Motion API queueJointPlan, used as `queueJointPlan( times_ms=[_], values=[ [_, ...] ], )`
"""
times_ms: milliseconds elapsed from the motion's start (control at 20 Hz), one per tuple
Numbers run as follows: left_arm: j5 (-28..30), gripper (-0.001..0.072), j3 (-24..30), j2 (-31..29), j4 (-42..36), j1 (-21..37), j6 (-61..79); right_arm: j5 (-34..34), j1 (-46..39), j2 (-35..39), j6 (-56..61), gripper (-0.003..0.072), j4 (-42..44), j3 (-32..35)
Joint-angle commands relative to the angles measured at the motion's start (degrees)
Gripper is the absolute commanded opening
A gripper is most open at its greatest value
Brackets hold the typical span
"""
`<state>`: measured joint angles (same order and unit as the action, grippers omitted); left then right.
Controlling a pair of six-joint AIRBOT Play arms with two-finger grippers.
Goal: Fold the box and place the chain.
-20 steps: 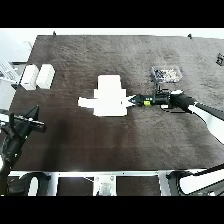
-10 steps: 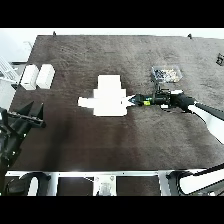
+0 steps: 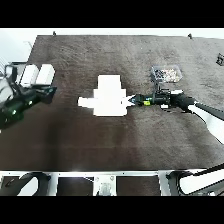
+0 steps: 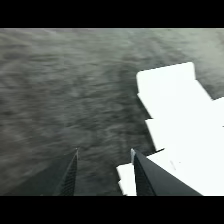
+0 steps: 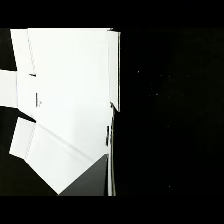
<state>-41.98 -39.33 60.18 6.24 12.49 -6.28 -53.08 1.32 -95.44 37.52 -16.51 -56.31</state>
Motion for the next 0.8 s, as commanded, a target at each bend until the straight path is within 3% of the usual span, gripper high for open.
queueJointPlan(
  times_ms=[0,100,250,450,500,750],
  values=[
    [-14.8,0.0388,-14.1,18.2,0.9,0.0,-7.6,0.2,0.0,0.0,0.0,0.0003,0.0,-0.1],
    [-20.1,0.0388,-22.8,26.0,4.9,-0.4,-15.9,0.2,0.0,0.0,0.0,0.0003,0.0,-0.1],
    [-25.4,0.0388,-36.9,35.1,19.0,-4.8,-29.5,0.2,0.0,0.0,0.0,0.0003,0.0,-0.1],
    [-26.6,0.0416,-53.0,44.1,31.6,-11.7,-41.6,0.2,0.0,0.0,0.0,0.0003,0.0,-0.1],
    [-28.3,0.0446,-57.2,46.9,33.7,-13.0,-44.6,0.2,0.0,0.0,-0.1,0.0003,0.0,-0.1],
    [-35.6,0.0446,-73.5,59.7,38.1,-17.6,-53.0,1.0,0.0,0.0,-0.3,0.0003,0.0,-0.1]
  ],
)
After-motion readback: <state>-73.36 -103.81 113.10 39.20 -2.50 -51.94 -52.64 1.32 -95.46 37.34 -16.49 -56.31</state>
